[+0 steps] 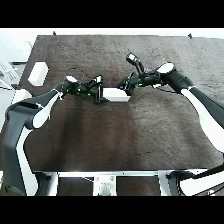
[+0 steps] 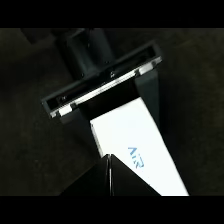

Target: Fold the box and place the chain.

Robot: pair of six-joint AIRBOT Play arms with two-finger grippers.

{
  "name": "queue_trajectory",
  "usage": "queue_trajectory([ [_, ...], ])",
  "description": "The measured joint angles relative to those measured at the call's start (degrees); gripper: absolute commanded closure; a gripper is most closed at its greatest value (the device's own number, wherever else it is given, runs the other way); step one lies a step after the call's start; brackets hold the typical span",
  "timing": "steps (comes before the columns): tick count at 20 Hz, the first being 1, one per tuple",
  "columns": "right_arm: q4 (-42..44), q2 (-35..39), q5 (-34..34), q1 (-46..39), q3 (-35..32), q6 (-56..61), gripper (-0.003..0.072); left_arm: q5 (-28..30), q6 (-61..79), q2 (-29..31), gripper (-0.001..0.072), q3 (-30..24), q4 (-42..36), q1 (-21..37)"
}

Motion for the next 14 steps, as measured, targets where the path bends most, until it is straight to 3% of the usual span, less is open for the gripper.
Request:
queue_trajectory([
  [7, 2.40, 13.29, -0.48, 0.04, -5.75, 5.46, 0.0681, -0.26, 0.17, 0.00, 0.0420, 0.00, 0.15, -0.09],
  [14, 2.71, 31.26, -8.39, 0.04, -27.02, 9.62, 0.0680, -0.15, 0.17, 0.00, 0.0420, 0.00, 0.17, 0.02],
])
